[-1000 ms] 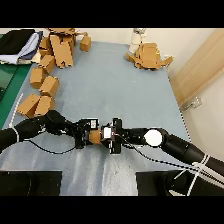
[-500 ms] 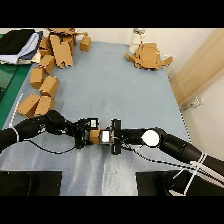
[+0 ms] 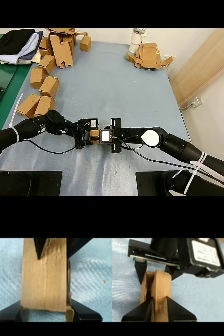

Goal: Fold the box.

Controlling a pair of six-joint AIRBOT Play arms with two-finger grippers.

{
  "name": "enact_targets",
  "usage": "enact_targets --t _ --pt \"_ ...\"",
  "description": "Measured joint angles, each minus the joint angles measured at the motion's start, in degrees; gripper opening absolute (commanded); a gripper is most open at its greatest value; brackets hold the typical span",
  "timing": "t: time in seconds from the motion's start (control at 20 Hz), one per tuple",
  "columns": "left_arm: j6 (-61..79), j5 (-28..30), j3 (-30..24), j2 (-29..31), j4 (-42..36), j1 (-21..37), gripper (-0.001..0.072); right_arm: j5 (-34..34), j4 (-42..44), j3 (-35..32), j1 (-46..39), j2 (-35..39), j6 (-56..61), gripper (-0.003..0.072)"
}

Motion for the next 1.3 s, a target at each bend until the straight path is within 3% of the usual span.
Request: enact_targets --t 0.65,0.85,0.95,1.0,1.05,1.3 --pt "0.02 -0.11 0.0 0.02 0.04 0.0 0.0532 4.98 0.0 0.02 -0.02 -1.95 0.94 0.0262" --pt "0.0 -0.11 0.0 0.02 0.0 0.0 0.0532 5.05 -0.9 0.0 -0.04 2.69 7.26 0.0302" --pt "0.0 -0.09 0.0 0.02 0.0 0.0 0.0531 4.63 -2.95 0.0 -0.63 7.41 15.47 0.0281" --pt "0.0 -0.09 0.0 0.0 0.0 0.0 0.0532 4.7 -4.15 0.0 -1.16 10.23 21.94 0.0069" --pt "0.0 -0.09 0.0 0.0 0.0 0.0 0.0532 5.11 -5.22 0.0 -1.75 12.79 29.4 0.0005" --pt "-0.02 -0.04 0.0 0.02 -0.02 0.0 0.0532 6.1 -7.48 -2.75 -3.45 19.69 77.7 0.0004"
